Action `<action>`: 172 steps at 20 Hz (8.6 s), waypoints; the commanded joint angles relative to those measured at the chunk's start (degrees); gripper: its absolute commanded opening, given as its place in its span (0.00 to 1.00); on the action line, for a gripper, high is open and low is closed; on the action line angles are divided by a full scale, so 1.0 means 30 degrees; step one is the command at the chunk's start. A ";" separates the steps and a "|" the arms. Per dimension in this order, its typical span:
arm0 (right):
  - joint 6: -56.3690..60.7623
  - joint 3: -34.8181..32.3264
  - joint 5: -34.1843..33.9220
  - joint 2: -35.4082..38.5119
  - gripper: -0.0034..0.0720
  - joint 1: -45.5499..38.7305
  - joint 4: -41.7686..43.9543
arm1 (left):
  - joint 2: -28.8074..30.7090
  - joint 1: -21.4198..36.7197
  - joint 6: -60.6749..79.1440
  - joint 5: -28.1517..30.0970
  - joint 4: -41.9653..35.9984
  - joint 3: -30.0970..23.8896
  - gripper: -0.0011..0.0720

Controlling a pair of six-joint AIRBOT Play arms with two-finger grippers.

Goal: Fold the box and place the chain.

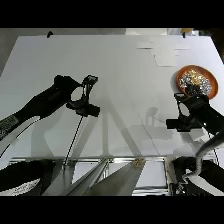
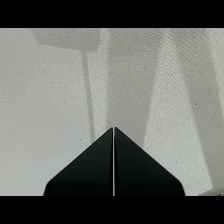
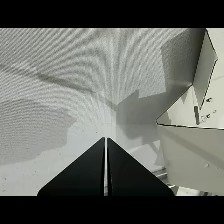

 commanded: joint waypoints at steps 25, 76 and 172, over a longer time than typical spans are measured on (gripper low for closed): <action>-1.2684 0.6375 -0.4007 -0.3825 0.60 -1.7318 -0.8954 | 0.0015 0.0015 0.0000 0.0007 0.0000 -0.0007 0.03; -0.6630 -0.2594 -0.5676 0.7227 0.07 0.1545 0.7366 | -0.3898 0.2943 2.0750 0.1668 -1.6728 -0.0102 0.96; -2.8115 -0.3432 -0.5814 0.8393 0.07 0.2433 1.3872 | -0.5202 0.0962 3.5204 0.6586 -1.3930 0.0015 0.03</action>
